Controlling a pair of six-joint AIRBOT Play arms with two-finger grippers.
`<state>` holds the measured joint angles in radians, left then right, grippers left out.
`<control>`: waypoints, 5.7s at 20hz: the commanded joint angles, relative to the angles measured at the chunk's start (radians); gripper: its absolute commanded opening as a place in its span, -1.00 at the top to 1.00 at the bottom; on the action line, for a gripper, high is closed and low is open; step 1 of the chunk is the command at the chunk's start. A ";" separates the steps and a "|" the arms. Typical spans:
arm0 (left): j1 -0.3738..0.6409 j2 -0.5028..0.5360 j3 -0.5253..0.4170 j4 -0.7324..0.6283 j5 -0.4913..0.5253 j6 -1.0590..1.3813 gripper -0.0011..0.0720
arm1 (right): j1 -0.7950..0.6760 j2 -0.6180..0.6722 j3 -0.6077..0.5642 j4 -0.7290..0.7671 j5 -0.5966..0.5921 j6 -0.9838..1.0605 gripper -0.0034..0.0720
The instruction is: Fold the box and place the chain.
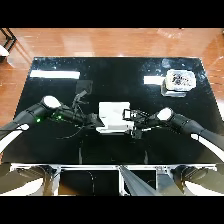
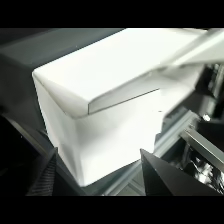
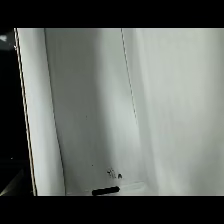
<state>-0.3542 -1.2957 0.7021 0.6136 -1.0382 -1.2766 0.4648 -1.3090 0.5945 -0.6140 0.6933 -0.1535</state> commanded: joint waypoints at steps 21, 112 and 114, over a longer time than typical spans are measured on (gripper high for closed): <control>-0.302 -0.013 0.084 0.568 0.298 -0.726 -0.71 | 0.001 -0.001 0.000 0.000 0.000 0.000 -0.17; -0.416 -0.201 0.350 0.862 0.032 -0.993 0.90 | 0.001 -0.001 0.000 0.000 0.001 0.000 -0.17; -0.415 -0.201 0.350 0.863 0.029 -0.993 0.91 | 0.000 -0.001 0.000 0.000 0.001 0.000 -0.18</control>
<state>-0.7692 -1.4967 1.0512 1.4799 -1.0336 -2.2818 0.4648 -1.3090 0.5945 -0.6140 0.6933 -0.1532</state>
